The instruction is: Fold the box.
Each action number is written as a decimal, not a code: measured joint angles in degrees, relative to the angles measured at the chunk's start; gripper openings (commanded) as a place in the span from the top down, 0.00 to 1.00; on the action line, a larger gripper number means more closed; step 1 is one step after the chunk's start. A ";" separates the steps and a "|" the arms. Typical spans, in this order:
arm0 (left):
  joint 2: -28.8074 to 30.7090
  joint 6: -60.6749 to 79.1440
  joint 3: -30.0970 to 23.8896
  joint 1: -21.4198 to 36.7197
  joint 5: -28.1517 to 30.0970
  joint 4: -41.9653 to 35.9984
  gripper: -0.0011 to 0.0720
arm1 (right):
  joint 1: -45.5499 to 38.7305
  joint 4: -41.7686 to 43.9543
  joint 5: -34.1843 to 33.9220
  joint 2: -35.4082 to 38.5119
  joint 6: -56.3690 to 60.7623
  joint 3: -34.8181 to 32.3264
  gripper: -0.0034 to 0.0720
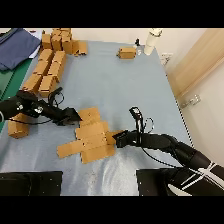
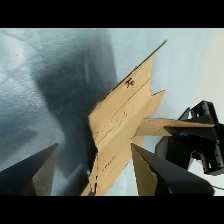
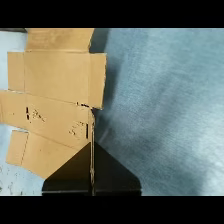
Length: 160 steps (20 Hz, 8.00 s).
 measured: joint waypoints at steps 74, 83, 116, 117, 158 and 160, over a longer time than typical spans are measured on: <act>-4.46 49.59 5.57 -26.95 7.02 -15.54 0.97 | -34.71 -22.75 -27.06 13.20 31.54 15.58 0.95; 1.60 56.78 -0.55 -30.64 12.85 -20.81 0.97 | -34.71 -22.91 -27.50 13.20 31.39 13.31 0.95; 3.98 53.53 -4.17 -36.70 23.47 -14.05 0.97 | -16.52 -27.85 -44.52 16.79 37.03 13.05 0.96; 3.98 53.53 -4.17 -36.70 23.45 -14.05 0.97 | -11.80 -29.33 -45.79 17.05 39.04 13.05 0.96; 3.98 53.51 -4.17 -36.70 23.43 -14.01 0.97 | 61.99 -85.94 -39.12 -0.74 59.21 5.49 0.19; 3.98 53.48 -4.20 -36.70 23.45 -14.01 0.97 | 61.99 -88.19 -39.54 -0.87 60.89 5.88 0.19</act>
